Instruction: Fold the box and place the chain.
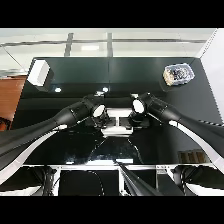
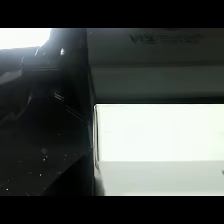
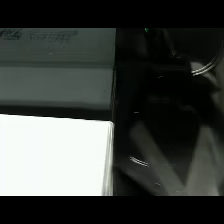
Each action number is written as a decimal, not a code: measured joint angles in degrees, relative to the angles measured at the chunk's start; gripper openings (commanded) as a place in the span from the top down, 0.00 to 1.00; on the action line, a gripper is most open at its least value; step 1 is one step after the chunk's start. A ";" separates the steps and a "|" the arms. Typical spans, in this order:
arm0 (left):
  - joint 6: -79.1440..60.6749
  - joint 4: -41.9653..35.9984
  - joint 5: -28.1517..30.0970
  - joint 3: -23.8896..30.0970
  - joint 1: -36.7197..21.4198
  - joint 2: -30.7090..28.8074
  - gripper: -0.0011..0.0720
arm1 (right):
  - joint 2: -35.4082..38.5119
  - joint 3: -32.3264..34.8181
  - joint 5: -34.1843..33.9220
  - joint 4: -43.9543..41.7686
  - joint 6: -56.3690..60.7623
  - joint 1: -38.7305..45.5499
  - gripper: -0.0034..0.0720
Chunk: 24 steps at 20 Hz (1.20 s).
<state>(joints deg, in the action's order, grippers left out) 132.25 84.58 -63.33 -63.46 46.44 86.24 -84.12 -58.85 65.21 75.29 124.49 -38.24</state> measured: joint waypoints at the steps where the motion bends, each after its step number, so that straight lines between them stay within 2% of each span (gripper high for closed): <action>1: 0.00 0.02 0.17 0.00 0.00 0.00 0.95 | 0.09 -0.17 0.28 0.00 -0.20 0.07 0.57; 5: 0.07 0.00 0.11 0.00 0.00 0.00 0.95 | 2.95 -2.64 3.19 0.33 -6.56 0.74 0.57; 8: -0.02 0.00 0.09 0.00 0.00 0.00 0.95 | 9.29 -5.07 7.15 2.93 -11.54 2.51 0.57; 11: -0.07 0.00 0.09 0.00 0.00 0.00 0.95 | 17.00 -6.12 10.80 11.10 -14.29 6.16 0.57; 14: -0.04 0.00 0.04 0.00 0.00 0.00 0.95 | 21.57 -6.12 11.69 25.05 -15.47 12.15 0.57; 16: -0.04 -0.02 0.07 0.00 0.00 0.00 0.95 | 22.93 -4.98 7.10 31.36 -15.89 18.40 0.55; 17: -0.04 0.00 0.07 0.00 0.00 0.00 0.95 | 23.19 -3.96 3.02 32.76 -15.96 22.01 0.16; 18: -0.04 0.00 0.09 0.00 0.00 0.00 0.95 | 23.10 -2.91 -1.55 33.11 -16.06 25.40 0.02; 21: -0.04 0.00 0.11 0.00 0.00 0.00 0.95 | 19.19 -1.46 -16.06 28.50 -16.57 34.25 0.03; 23: -0.04 0.00 0.09 0.00 0.00 0.00 0.95 | 12.96 -5.18 -20.55 25.03 -16.98 37.75 0.03; 24: -0.04 -0.02 0.09 0.00 0.00 0.00 0.95 | 8.50 -9.27 -20.48 23.78 -17.14 38.95 0.03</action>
<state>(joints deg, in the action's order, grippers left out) 132.20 84.55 -63.24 -63.46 46.44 86.24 -75.61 -68.12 44.73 99.07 107.35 0.71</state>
